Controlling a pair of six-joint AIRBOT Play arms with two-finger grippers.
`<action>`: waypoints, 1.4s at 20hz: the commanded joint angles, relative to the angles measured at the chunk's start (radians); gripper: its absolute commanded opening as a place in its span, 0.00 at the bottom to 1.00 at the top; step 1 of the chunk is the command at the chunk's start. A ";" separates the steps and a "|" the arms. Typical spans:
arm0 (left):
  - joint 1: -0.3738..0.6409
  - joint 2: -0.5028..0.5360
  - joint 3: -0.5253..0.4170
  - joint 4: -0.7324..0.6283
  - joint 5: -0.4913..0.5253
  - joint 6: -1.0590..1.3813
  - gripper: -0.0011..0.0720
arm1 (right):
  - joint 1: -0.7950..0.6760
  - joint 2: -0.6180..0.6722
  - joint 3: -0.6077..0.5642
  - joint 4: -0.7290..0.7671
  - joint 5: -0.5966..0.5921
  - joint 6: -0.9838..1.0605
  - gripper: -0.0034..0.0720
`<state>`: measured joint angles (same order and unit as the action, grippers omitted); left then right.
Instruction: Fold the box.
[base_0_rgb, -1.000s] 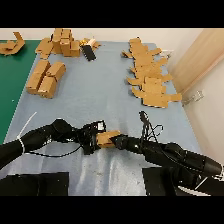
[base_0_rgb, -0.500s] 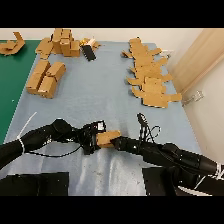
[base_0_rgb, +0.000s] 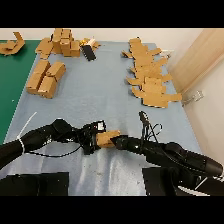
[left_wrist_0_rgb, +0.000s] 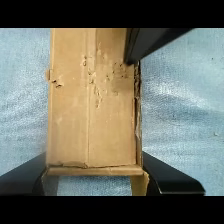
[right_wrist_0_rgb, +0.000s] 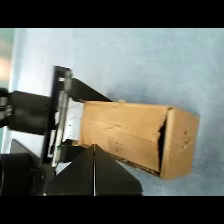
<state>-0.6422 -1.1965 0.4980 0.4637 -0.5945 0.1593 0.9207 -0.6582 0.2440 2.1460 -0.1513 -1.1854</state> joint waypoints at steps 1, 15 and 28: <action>0.000 0.000 0.000 0.000 0.000 0.000 0.64 | -0.087 0.162 0.019 -0.223 -0.215 0.068 0.05; 0.000 0.000 0.000 0.000 0.004 0.000 0.64 | -0.341 0.415 0.021 -0.495 -0.423 0.420 0.05; 0.171 0.182 0.044 -0.033 0.399 -0.324 0.64 | -0.342 0.415 0.021 -0.576 -0.423 0.556 0.05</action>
<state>-0.5594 -1.0840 0.5320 0.4263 -0.3923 -0.0177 0.5789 -0.2432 0.2638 1.6032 -0.5751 -0.6666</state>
